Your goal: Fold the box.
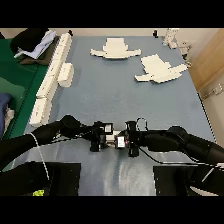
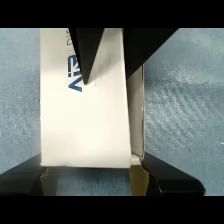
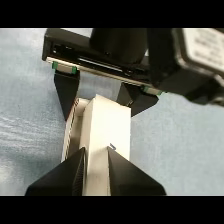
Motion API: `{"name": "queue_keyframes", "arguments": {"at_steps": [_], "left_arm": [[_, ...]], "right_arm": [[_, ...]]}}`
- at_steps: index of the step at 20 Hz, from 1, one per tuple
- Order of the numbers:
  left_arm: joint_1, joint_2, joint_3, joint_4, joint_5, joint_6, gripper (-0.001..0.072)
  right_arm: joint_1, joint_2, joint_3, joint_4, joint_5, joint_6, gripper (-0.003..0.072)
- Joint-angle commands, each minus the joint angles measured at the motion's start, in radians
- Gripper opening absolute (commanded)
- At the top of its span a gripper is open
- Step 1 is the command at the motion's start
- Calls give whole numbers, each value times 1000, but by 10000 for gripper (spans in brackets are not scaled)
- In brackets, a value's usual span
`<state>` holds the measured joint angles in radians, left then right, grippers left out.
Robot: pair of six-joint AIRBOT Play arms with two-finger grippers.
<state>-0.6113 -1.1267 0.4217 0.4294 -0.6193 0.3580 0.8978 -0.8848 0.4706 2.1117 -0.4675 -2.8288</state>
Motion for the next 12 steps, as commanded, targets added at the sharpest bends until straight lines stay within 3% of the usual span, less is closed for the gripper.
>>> {"name": "queue_keyframes", "arguments": {"at_steps": [1,6,7,8,12], "left_arm": [[0,0,0,-3,8,-3,534],[0,0,0,-3,8,-3,534],[0,0,0,-3,8,-3,534],[0,0,0,-3,8,-3,534],[0,0,0,-3,8,-3,534]], "right_arm": [[2,0,0,17,-43,0,248],[2,1,0,17,-45,0,268],[2,1,0,17,-45,0,394],[2,1,1,17,-45,0,410],[2,16,4,17,-40,0,410]]}}
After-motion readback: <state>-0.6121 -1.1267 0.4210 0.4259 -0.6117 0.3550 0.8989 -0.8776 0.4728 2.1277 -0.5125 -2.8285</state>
